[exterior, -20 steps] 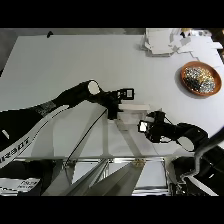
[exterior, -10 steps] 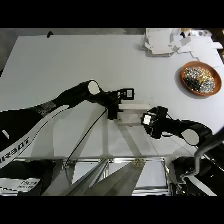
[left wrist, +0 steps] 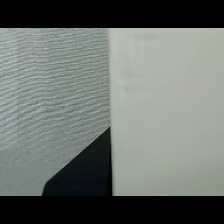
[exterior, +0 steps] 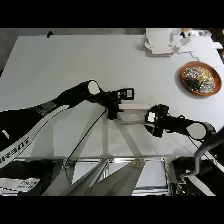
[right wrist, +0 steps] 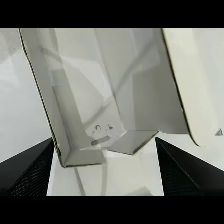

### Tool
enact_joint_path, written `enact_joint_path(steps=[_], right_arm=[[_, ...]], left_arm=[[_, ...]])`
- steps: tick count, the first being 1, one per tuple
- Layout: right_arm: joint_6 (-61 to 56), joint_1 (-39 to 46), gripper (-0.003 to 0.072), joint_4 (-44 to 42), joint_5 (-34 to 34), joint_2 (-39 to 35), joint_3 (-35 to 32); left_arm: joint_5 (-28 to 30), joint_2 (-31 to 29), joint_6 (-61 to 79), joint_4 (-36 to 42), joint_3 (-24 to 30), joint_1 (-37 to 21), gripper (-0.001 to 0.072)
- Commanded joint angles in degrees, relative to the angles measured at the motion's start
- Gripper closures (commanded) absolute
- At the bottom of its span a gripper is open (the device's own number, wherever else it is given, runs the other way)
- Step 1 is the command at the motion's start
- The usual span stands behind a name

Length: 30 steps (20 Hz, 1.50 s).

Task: Fold the box and place the chain.

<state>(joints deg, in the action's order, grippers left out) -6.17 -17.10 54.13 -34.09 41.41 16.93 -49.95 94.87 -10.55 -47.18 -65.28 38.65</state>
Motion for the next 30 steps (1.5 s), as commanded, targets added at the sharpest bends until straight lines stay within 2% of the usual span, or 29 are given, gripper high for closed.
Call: enact_joint_path(steps=[1, 8, 11, 18, 22, 26, 30], right_arm=[[2.6, 2.5, -0.0007, -2.3, -1.3, 0.5, 0.3], [10.0, 5.2, -0.0007, -9.4, -1.5, 5.6, 1.0], [13.1, 9.2, -0.0007, -9.6, -5.4, 6.8, 2.0], [28.8, 10.9, -0.0007, -19.6, -6.9, 12.3, 2.2], [29.3, 11.2, -0.0007, -19.9, -8.1, 16.1, 3.7], [32.5, 13.2, -0.0007, -19.8, -14.4, 21.5, 7.0], [36.3, 13.2, -0.0004, -19.9, -16.3, 24.3, 7.6]], left_arm=[[0.0, 0.0, 0.0, 0.0, 0.0, 0.0, 0.0699], [0.0, 0.0, 0.0, 0.0, 0.0, 0.0, 0.0699], [0.0, 0.0, 0.0, 0.0, 0.0, 0.0, 0.0700], [0.0, 0.0, 0.0, 0.0, 0.0, 0.0, 0.0700], [0.0, 0.0, 0.0, 0.0, 0.0, 0.0, 0.0700], [0.0, 0.0, 0.0, 0.0, 0.0, 0.0, 0.0699], [0.0, 0.0, 0.0, 0.0, 0.0, 0.0, 0.0699]])
